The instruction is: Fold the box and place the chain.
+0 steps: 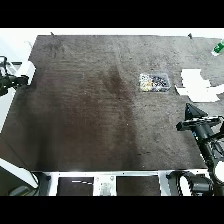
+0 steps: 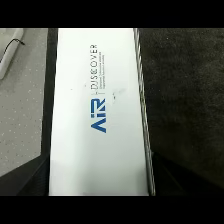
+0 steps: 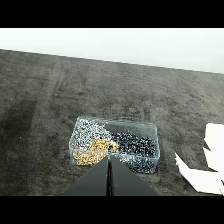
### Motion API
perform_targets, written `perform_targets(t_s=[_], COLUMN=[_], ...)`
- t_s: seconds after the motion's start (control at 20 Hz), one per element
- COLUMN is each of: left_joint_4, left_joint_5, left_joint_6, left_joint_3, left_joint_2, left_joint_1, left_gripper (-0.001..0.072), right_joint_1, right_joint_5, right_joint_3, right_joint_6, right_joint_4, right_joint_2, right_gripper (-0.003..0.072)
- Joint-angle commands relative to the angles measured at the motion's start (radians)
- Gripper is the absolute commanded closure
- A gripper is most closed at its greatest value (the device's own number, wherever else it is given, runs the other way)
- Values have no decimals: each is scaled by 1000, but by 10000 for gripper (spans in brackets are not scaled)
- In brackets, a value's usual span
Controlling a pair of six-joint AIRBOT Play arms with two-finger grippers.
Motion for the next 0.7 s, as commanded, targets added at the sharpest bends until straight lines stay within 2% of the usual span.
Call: perform_targets(t_s=[0.0, 0.25, 0.3, 0.35, 0.4, 0.5, 0.55, 0.65], left_joint_4=[0, 1, 1, 0, 1, -2, -15, -93], left_joint_5=[4, -35, -65, -119, -191, -324, -351, -309], left_joint_6=[-1, 1, 1, 10, 14, 8, 6, 67], left_joint_3=[1, 1, 1, 1, 1, -5, -26, -132], left_joint_2=[25, 167, 204, 240, 272, 331, 370, 487], left_joint_1=[0, 0, 0, 0, 0, 0, 0, 0], left_gripper=[-11, -11, 157, 456, 690, 698, 700, 701], right_joint_1=[0, 0, 0, 0, 0, 0, 0, 0], right_joint_5=[0, 0, 0, 0, 0, 0, 0, 0], right_joint_3=[0, 0, 0, 0, 0, 0, 0, 0], right_joint_6=[0, 0, 0, 0, 0, 0, 0, 0], right_joint_4=[0, 0, 0, 0, 1, 0, 0, 0], right_joint_2=[1, 1, 1, 1, 1, 1, 1, 1], right_gripper=[675, 675, 676, 675, 675, 675, 675, 675])
